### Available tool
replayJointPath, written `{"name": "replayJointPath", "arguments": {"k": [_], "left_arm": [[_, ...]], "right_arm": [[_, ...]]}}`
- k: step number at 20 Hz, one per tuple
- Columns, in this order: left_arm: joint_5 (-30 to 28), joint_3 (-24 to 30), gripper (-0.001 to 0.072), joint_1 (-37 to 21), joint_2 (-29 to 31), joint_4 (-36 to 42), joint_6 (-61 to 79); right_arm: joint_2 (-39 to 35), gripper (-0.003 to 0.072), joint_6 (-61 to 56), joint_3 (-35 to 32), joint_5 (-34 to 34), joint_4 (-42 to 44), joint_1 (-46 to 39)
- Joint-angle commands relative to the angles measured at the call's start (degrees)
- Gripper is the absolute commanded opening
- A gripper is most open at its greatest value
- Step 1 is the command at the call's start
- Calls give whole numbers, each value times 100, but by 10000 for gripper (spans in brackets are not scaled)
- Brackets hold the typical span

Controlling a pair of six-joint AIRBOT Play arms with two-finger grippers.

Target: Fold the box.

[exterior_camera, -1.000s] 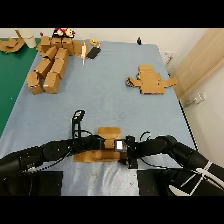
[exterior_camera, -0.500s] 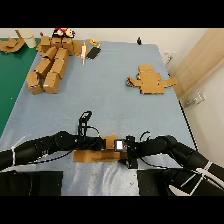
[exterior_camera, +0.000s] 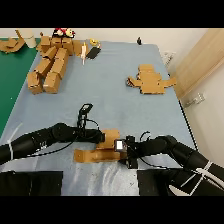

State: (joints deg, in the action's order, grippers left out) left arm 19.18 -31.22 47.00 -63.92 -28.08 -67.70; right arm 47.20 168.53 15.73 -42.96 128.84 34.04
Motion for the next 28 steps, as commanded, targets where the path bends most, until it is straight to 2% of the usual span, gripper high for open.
{"name": "replayJointPath", "arguments": {"k": [1,5,8,10,13,15,22,28], "left_arm": [[269,-37,11,-483,363,-61,463],[1023,48,11,-1049,1185,-57,1353],[1567,372,11,-1495,1679,-79,1976],[1875,634,9,-1552,1965,-435,2955],[1976,857,9,-1482,2253,-1290,2726],[2168,868,10,-1484,2297,-1725,2485],[2308,868,10,-1482,2297,-1742,2520],[2243,868,10,-1484,2295,-1744,2830]], "right_arm": [[-15,493,-2,2,2,2,2],[-114,493,0,4,28,2,2],[-155,493,0,4,46,0,2],[-155,493,0,2,44,0,2],[-153,493,0,2,46,-4,2],[-142,493,0,2,46,-7,2],[474,493,0,4,2,-7,2],[455,493,0,4,7,-7,2]]}}
